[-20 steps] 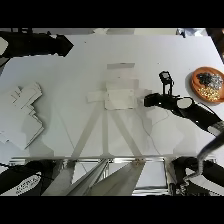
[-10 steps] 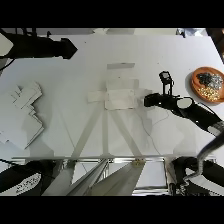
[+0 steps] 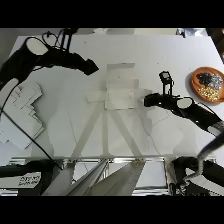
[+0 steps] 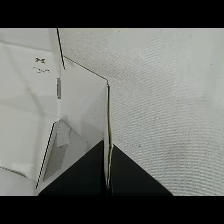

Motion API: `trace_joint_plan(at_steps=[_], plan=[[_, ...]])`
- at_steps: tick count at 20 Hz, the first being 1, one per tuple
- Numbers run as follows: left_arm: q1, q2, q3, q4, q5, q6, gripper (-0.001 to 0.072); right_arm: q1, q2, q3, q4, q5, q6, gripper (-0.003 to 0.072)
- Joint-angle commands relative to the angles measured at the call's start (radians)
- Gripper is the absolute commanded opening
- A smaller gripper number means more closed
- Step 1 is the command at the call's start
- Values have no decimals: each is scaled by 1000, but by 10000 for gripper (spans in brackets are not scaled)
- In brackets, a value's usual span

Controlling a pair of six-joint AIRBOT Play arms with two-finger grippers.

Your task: Fold the box and place the chain.

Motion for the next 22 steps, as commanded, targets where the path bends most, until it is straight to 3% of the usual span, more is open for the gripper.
trace_joint_plan(at_steps=[1,4,6,10,16,20,22], plan=[[13,-192,95,-125,-89,93,713,1,0,0,0,0,0,8],[8,-352,216,-163,-216,111,713,1,0,0,0,0,0,8],[-1,-402,247,-222,-227,142,713,1,0,-1,0,0,0,8],[-28,-412,247,-277,-164,227,713,1,0,0,0,0,0,8],[-80,-412,247,-280,-161,332,707,1,0,0,0,0,0,8],[-105,-412,247,-222,-219,341,628,1,0,0,0,0,0,8],[-113,-412,247,-150,-259,353,542,1,0,0,0,0,0,8]])
